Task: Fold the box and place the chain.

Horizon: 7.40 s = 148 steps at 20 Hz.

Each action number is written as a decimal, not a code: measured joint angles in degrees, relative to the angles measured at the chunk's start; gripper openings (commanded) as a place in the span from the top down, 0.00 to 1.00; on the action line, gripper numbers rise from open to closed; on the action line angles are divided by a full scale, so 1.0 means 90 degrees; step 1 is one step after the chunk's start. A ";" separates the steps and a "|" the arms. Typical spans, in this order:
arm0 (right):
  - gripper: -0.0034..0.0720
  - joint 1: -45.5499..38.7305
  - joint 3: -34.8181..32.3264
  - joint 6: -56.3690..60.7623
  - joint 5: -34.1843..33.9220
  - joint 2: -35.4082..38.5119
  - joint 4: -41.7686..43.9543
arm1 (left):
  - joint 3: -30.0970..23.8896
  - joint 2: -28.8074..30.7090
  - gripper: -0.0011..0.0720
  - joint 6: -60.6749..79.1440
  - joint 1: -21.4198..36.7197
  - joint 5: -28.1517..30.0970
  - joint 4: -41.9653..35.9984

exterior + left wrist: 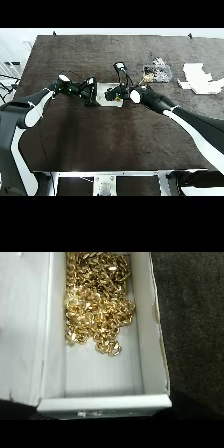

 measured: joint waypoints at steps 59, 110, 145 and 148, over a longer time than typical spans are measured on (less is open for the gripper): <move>0.94 -0.0454 0.1127 -0.0401 0.3133 0.1564 0.0253 | 0.0000 0.0000 0.34 0.0000 0.0000 0.0022 0.0000; 0.94 -0.3213 0.2144 -0.1736 0.0780 -0.2181 0.2521 | 0.0000 0.0000 0.34 0.0000 0.0000 0.0032 -0.0002; 0.62 -0.0605 0.0274 -0.1989 0.1226 0.1020 0.2069 | 0.0000 0.0000 0.34 0.0000 0.0000 0.0029 -0.0002; 0.50 -0.0631 0.0163 -0.2086 0.1188 0.0663 0.2030 | 0.0000 0.0000 0.34 0.0000 0.0000 0.0032 0.0000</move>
